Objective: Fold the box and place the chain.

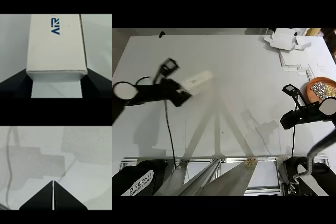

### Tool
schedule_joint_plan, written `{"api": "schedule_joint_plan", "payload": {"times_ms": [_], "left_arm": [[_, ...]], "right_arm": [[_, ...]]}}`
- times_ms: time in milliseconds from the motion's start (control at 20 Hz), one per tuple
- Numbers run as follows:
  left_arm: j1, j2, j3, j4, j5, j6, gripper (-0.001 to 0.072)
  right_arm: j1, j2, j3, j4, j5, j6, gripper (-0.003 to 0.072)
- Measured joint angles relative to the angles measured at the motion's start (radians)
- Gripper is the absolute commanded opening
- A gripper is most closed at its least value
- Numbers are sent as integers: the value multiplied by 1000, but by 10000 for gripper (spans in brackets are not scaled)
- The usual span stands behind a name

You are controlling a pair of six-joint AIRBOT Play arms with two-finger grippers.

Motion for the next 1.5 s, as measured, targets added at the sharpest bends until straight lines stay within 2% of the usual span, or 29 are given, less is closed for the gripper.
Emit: {"api": "schedule_joint_plan", "payload": {"times_ms": [150, 300, 400, 500, 550, 650, 950, 1100, 1500], "left_arm": [[184, 31, 0, 143, -24, -224, 352], [287, 19, 0, 207, -58, -341, 355], [318, -6, 0, 229, -98, -380, 461], [333, -37, 0, 245, -145, -405, 464], [338, -51, 0, 247, -167, -411, 498], [343, -75, 0, 252, -210, -423, 704], [348, -93, 1, 254, -290, -435, 698], [348, -67, 0, 257, -330, -438, 697], [348, 159, 0, 205, -333, -438, 696]], "right_arm": [[0, 0, 0, 1, 0, 0, 18], [0, 0, 0, 1, 0, 0, 18], [0, 0, 0, 1, 0, 0, 18], [0, 0, 0, 2, 0, 0, 18], [0, 0, 0, 2, 0, 0, 18], [0, 0, 0, 2, 0, 0, 18], [0, 0, 0, 2, 0, 0, 18], [0, 0, 0, 2, 0, 0, 18], [0, 0, 0, 2, 0, 0, 18]]}}
